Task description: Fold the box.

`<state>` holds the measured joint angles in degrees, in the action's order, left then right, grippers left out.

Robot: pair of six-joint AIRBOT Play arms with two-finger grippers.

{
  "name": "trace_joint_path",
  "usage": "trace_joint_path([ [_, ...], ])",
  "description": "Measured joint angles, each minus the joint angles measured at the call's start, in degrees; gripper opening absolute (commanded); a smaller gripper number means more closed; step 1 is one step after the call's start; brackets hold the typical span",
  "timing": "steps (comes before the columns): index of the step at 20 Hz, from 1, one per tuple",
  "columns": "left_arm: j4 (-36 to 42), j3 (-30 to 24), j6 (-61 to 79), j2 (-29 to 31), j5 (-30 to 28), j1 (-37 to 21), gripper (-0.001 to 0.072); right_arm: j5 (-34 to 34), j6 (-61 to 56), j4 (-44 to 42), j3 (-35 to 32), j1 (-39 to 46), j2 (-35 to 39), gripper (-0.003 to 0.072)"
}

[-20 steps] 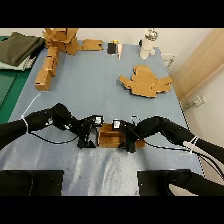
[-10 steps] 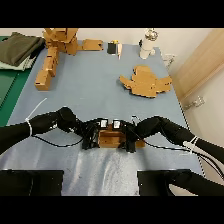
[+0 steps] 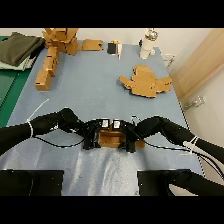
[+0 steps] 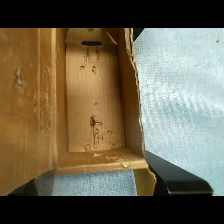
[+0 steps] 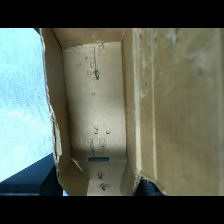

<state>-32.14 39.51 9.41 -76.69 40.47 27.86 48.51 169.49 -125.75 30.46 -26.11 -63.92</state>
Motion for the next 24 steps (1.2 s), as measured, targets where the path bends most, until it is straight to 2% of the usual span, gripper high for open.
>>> trace_joint_path([
  [3, 0.00, 0.00, 0.00, 0.00, 0.02, 0.00, 0.0701, 0.00, 0.00, 0.00, 0.00, 0.00, 0.00, 0.0521],
  [4, 0.07, -0.13, -0.02, 0.00, 0.02, 0.00, 0.0661, 0.00, 0.00, 0.00, 0.00, 0.00, 0.00, 0.0521],
  [5, 0.07, -0.28, -0.02, 0.00, 0.00, 0.00, 0.0516, 0.00, 0.00, 0.00, 0.00, 0.00, 0.00, 0.0521],
  [6, 0.17, -0.52, 0.00, 0.00, 0.02, 0.00, 0.0464, 0.00, -0.04, 0.00, 0.00, 0.00, 0.00, 0.0521],
  [24, 0.07, -1.33, -0.02, 0.00, 0.48, 0.00, 0.0464, 0.00, 0.00, 0.00, 0.00, 0.00, 0.00, 0.0521],
])
